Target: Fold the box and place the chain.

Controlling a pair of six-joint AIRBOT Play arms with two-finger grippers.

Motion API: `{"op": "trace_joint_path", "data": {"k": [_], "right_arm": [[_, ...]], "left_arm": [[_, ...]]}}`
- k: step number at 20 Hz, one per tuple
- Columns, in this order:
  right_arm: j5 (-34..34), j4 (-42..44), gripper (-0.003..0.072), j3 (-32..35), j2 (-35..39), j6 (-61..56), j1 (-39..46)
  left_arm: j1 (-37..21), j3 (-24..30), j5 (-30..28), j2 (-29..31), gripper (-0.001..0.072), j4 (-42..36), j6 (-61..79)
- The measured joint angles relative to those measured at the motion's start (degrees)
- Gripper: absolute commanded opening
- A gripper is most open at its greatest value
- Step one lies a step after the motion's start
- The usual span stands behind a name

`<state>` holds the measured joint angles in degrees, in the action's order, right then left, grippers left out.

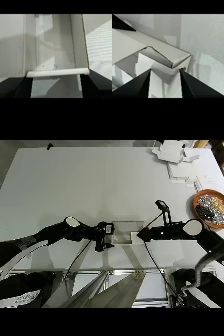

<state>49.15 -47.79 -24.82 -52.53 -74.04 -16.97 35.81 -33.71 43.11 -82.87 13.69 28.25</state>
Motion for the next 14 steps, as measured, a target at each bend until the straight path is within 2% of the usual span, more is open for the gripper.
{"op": "trace_joint_path", "data": {"k": [9, 14], "right_arm": [[-3.0, -12.3, 0.0409, -3.8, -0.1, -14.2, -7.6], [-3.5, -16.0, 0.0409, -4.4, -0.9, -17.9, -10.1]], "left_arm": [[0.0, 0.0, 0.0, 0.0, 0.0273, 0.0, 0.0], [0.0, 0.0, 0.0, 0.0, 0.0273, 0.0, 0.0]]}}
